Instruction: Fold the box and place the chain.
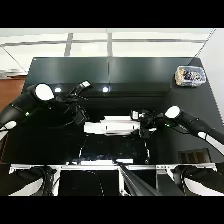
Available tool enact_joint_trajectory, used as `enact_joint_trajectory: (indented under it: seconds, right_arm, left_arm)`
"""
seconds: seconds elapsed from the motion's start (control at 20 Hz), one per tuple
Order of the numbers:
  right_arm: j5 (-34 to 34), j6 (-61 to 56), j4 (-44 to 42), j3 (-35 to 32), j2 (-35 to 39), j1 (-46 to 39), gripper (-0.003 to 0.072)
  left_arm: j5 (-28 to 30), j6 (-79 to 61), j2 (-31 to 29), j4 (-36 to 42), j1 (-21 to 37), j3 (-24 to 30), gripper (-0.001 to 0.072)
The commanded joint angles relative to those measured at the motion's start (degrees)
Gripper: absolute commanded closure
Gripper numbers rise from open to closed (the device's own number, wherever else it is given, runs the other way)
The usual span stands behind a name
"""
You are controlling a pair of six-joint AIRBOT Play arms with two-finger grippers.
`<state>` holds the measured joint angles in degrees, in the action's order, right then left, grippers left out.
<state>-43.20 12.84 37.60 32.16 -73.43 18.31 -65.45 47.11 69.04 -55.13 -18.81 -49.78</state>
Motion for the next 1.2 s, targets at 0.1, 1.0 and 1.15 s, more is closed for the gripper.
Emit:
enact_joint_trajectory:
  seconds: [0.1,1.0,1.15]
  right_arm:
    - [0.48,-0.44,-0.11,-0.04,-0.04,0.00,0.0267]
    - [1.88,-1.51,-0.55,-0.04,-0.04,0.02,0.0267]
    - [1.88,-1.51,-0.55,-0.04,-0.04,0.02,0.0267]
  left_arm:
    - [-2.91,0.90,-0.22,13.70,-0.07,4.68,0.0683]
    - [32.11,-12.26,11.41,26.69,-8.35,1.84,0.0682]
    - [27.89,-7.85,15.47,19.85,-8.35,-0.04,0.0682]
